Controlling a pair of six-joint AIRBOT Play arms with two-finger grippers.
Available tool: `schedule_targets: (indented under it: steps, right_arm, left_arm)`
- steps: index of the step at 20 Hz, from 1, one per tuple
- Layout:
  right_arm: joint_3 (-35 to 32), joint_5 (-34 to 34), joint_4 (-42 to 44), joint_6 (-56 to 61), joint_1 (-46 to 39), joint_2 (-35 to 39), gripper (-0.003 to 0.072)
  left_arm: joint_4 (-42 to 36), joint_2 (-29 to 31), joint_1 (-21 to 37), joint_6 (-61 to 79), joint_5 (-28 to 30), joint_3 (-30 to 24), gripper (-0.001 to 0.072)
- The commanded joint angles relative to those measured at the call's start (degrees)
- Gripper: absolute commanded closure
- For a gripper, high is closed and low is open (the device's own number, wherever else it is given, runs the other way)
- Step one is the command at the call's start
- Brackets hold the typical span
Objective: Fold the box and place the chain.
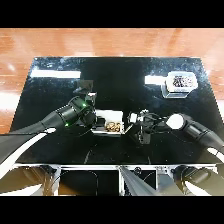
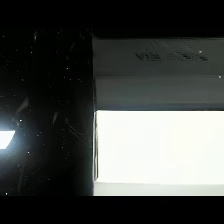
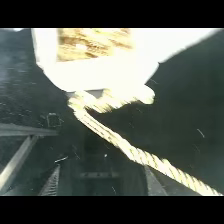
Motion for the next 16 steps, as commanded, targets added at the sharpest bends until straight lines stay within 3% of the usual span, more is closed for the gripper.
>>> schedule_targets:
  steps: [1, 5, 16]
  right_arm:
    - [-0.4, -3.8, 3.4, -10.7, 2.5, -2.6, 0.0094]
    - [-0.3, -10.3, 3.3, -14.6, 2.4, -3.2, 0.0094]
    - [-0.3, -10.3, 3.4, -16.4, 2.4, -5.8, 0.0098]
  left_arm:
    - [0.0, 0.0, 0.0, 0.0, 0.6, 0.0, 0.0689]
    - [0.0, 0.0, 0.0, 0.0, 0.6, 0.0, 0.0689]
    - [0.0, 0.0, 0.0, 0.0, 0.6, 0.0, 0.0689]
